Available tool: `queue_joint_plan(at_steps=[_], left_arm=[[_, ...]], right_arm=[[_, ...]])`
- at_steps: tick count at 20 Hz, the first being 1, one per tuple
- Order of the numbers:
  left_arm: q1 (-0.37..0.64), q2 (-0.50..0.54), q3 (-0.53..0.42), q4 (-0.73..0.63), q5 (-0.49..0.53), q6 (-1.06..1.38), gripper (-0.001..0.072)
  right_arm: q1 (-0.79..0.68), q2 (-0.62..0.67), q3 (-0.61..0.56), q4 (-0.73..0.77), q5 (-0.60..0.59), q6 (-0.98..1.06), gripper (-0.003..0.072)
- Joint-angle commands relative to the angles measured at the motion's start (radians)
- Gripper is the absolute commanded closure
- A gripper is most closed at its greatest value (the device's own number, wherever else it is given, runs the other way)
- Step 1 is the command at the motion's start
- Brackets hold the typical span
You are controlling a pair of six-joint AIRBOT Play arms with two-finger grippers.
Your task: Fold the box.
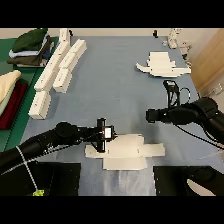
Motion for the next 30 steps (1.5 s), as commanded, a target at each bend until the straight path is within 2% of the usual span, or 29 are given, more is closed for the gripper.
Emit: queue_joint_plan(at_steps=[1, 4, 6, 9, 12, 14, 17, 19, 24, 27, 30], left_arm=[[0.000, 0.014, 0.001, 0.000, 0.008, -0.026, 0.0695], [0.000, 0.018, 0.011, -0.001, 0.142, 0.091, 0.0696], [0.000, 0.045, 0.030, 0.000, 0.159, 0.113, 0.0696], [-0.027, 0.145, 0.023, 0.005, 0.198, 0.203, 0.0701], [-0.146, 0.240, -0.031, -0.002, 0.372, 0.211, 0.0702], [-0.272, 0.274, -0.098, -0.002, 0.475, 0.208, 0.0702], [-0.447, 0.266, -0.174, -0.002, 0.622, 0.124, 0.0702], [-0.504, 0.242, -0.200, -0.001, 0.704, 0.026, 0.0702], [-0.509, 0.154, -0.206, -0.001, 0.715, -0.025, 0.0697], [-0.509, 0.162, -0.188, -0.016, 0.714, -0.036, 0.0697], [-0.502, 0.172, -0.129, -0.081, 0.695, -0.035, 0.0697]], right_arm=[[0.001, 0.000, 0.000, 0.000, 0.000, 0.000, 0.0176], [0.001, 0.000, 0.000, -0.004, 0.000, 0.000, 0.0176], [0.001, 0.000, 0.000, -0.008, 0.000, 0.000, 0.0176], [0.001, 0.000, 0.000, -0.008, 0.001, 0.001, 0.0176], [0.001, 0.000, 0.000, -0.008, 0.002, 0.006, 0.0176], [0.001, 0.000, 0.000, -0.007, 0.011, 0.011, 0.0176], [0.001, 0.000, 0.000, -0.007, 0.028, 0.012, 0.0176], [0.001, 0.000, 0.000, -0.007, 0.029, 0.012, 0.0176], [0.001, 0.000, 0.000, -0.007, 0.029, 0.012, 0.0176], [0.001, 0.000, 0.000, -0.007, 0.028, 0.011, 0.0176], [0.001, 0.000, 0.000, -0.007, 0.028, 0.011, 0.0176]])
